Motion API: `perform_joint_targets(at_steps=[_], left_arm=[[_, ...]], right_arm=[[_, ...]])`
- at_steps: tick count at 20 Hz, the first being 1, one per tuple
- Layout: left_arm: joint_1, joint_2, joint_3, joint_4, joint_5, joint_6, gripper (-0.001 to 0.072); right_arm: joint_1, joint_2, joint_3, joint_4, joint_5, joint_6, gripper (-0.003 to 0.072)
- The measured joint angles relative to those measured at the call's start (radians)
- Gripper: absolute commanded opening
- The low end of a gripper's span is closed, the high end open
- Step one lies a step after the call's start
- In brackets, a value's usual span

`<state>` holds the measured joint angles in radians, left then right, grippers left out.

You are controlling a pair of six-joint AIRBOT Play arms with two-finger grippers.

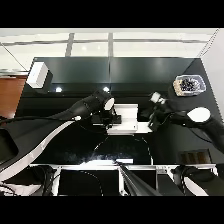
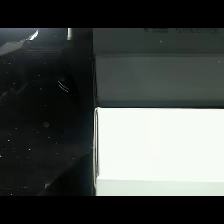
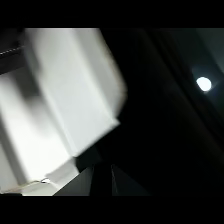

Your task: Fold the box and place the chain.

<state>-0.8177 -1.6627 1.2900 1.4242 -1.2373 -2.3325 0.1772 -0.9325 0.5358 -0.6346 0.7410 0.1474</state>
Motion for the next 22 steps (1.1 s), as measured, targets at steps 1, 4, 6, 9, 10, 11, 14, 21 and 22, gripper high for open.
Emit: perform_joint_targets(at_steps=[1,4,6,9,10,11,14,21,22], left_arm=[[0.000,0.000,0.000,0.000,-0.001,0.000,0.0030],[0.000,0.000,0.000,0.001,0.000,-0.001,0.0030],[0.000,0.000,0.000,0.002,-0.001,-0.001,0.0030],[0.000,0.000,0.000,0.003,-0.001,-0.002,0.0030],[0.000,0.000,0.000,0.003,-0.001,-0.002,0.0030],[0.000,0.000,0.000,0.003,-0.001,-0.002,0.0030],[0.000,0.000,0.000,0.003,-0.001,-0.002,0.0030],[0.000,0.000,0.000,0.003,-0.002,-0.002,0.0030],[0.000,0.000,0.000,0.003,-0.002,-0.002,0.0029]], right_arm=[[-0.046,0.021,0.000,-0.007,0.012,0.055,0.0117],[-0.172,0.053,-0.004,-0.025,0.045,0.281,0.0013],[-0.248,0.062,-0.011,-0.062,0.050,0.458,0.0013],[-0.371,0.058,-0.016,-0.135,0.051,0.745,0.0013],[-0.410,0.051,-0.017,-0.152,0.060,0.822,0.0013],[-0.447,0.041,-0.018,-0.161,0.076,0.892,0.0013],[-0.512,-0.014,-0.018,-0.174,0.164,1.017,0.0013],[-0.404,-0.195,-0.019,-0.164,0.311,1.072,0.0013],[-0.373,-0.214,-0.019,-0.153,0.318,1.065,0.0013]])
